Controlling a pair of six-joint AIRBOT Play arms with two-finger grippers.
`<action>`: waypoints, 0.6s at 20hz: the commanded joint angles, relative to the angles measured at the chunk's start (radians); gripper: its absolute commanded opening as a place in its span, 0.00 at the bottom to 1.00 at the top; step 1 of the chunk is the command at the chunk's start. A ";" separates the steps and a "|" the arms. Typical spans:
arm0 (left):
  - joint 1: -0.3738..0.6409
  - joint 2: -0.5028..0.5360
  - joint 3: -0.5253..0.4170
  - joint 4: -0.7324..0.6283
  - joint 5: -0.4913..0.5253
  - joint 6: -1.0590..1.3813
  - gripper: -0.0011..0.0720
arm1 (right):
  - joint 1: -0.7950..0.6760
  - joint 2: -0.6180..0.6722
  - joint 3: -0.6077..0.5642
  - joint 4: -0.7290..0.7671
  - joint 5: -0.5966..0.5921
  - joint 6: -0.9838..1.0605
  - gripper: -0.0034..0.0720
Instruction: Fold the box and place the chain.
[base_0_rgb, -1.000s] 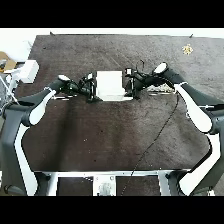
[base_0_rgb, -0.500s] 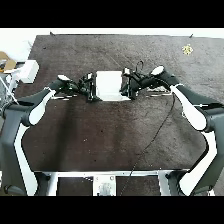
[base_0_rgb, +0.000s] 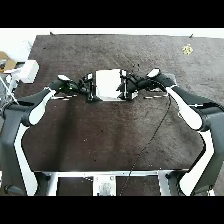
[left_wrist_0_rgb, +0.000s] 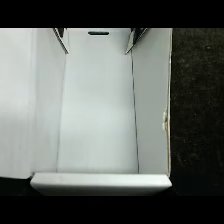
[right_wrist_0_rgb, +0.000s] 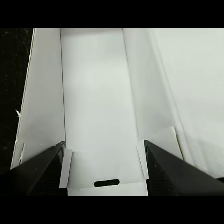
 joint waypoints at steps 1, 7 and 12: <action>0.000 0.000 0.000 0.000 0.001 0.000 0.48 | 0.001 -0.002 -0.001 -0.003 -0.009 0.000 0.95; 0.000 0.000 0.000 0.000 0.000 0.000 0.48 | -0.003 0.060 0.000 -0.181 0.037 0.257 0.22; 0.000 0.000 0.000 0.000 0.000 0.000 0.48 | -0.063 0.182 0.002 -0.311 0.075 0.841 0.05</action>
